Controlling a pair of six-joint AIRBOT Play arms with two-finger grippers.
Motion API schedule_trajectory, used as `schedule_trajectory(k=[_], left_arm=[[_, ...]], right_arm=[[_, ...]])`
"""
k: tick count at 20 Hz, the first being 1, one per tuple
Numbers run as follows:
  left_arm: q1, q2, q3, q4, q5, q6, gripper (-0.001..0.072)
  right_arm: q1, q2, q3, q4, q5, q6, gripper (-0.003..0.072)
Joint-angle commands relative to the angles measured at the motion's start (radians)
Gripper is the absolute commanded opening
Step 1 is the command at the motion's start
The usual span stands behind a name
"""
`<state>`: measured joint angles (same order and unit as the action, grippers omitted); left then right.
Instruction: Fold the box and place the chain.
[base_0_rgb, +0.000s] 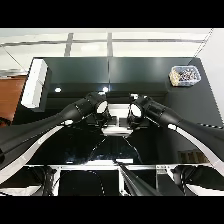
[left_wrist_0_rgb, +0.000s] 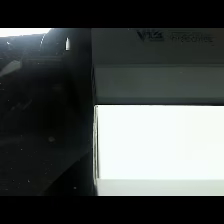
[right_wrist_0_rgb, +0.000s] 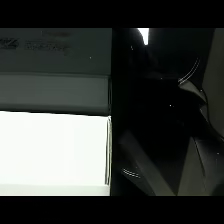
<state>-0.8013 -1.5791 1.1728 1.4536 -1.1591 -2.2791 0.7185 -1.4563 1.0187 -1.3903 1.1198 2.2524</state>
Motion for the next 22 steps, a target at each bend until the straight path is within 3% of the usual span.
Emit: schedule_trajectory(k=[1, 2, 3, 4, 10, 11, 12, 13, 17, 20, 22], left_arm=[[0.0, 0.0, 0.0, 0.0, -0.001, 0.0, 0.0028], [0.0, 0.0, 0.0, 0.0, -0.001, 0.001, 0.0029], [0.0, 0.0, 0.0, 0.0, -0.001, 0.0, 0.0029], [0.0, 0.0, 0.0, 0.0, -0.001, 0.001, 0.0029], [0.0, 0.0, 0.0, 0.0, -0.001, 0.001, 0.0029], [0.0, 0.0, 0.0, 0.0, -0.001, 0.001, 0.0028], [0.0, 0.0, 0.0, 0.001, -0.001, 0.001, 0.0029], [0.0, 0.0, 0.0, 0.001, -0.001, 0.001, 0.0029], [0.0, -0.001, 0.0, 0.002, 0.0, 0.001, 0.0028], [0.0, -0.001, 0.0, 0.002, 0.0, 0.001, 0.0029], [0.0, -0.001, 0.0, 0.002, 0.0, 0.001, 0.0029]], right_arm=[[-0.002, -0.001, 0.001, 0.009, -0.003, 0.008, 0.0227], [-0.002, -0.001, 0.001, 0.008, -0.004, 0.016, 0.0252], [-0.002, -0.001, 0.001, 0.008, -0.006, 0.018, 0.0173], [-0.002, -0.001, 0.001, 0.002, -0.008, 0.018, 0.0023], [-0.002, 0.0, 0.002, 0.001, -0.026, 0.018, 0.0014], [-0.002, 0.002, 0.002, -0.001, -0.025, 0.018, 0.0101], [-0.002, 0.003, 0.003, -0.002, -0.024, 0.017, 0.0336], [-0.002, 0.006, 0.005, -0.006, -0.017, 0.013, 0.0483], [-0.002, 0.084, 0.014, -0.063, 0.011, -0.067, 0.0511], [-0.002, 0.212, 0.057, -0.196, 0.109, -0.116, 0.0511], [-0.002, 0.318, 0.085, -0.368, 0.134, -0.141, 0.051]])
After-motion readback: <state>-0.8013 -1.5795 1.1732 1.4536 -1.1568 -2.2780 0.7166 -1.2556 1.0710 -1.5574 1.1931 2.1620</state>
